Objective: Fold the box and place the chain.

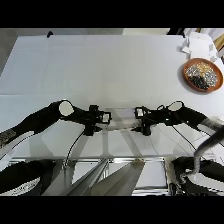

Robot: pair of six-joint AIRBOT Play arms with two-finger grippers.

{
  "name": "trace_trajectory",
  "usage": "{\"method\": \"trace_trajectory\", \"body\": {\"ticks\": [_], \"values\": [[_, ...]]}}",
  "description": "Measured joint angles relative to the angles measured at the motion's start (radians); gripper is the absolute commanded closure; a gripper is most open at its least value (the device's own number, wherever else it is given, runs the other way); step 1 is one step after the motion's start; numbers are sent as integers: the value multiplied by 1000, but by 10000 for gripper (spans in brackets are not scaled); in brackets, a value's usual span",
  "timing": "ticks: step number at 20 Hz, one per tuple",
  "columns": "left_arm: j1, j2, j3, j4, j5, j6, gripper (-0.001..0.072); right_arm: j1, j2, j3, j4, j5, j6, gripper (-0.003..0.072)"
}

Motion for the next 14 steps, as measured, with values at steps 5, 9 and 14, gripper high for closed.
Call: {"method": "trace_trajectory", "body": {"ticks": [5,9,14], "values": [[-13,0,0,-9,-14,-23,267,0,0,0,0,0,0,286],[-32,0,0,-19,16,-23,323,0,0,0,0,0,0,286],[-62,-1,0,-26,68,-5,462,0,0,0,0,0,1,286]]}}
